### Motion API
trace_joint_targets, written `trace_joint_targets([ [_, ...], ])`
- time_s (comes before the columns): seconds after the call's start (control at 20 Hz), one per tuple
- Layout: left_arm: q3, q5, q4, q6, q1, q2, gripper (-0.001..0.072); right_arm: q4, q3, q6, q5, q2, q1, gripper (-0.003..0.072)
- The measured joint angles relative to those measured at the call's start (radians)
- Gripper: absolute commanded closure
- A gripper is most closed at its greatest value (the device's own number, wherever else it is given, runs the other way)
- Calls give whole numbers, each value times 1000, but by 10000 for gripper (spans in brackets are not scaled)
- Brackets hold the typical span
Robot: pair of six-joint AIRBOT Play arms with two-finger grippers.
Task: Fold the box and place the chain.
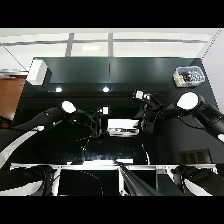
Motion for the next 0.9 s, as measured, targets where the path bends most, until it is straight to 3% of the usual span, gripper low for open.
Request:
trace_joint_targets([
  [0.05,0,0,0,0,0,0,223,-1,0,4,-5,-3,7,474],
  [0.1,0,0,0,0,0,0,223,0,0,10,-13,-6,13,486],
  [0.9,0,0,0,-1,0,0,223,-32,0,56,-2,-10,29,488],
])
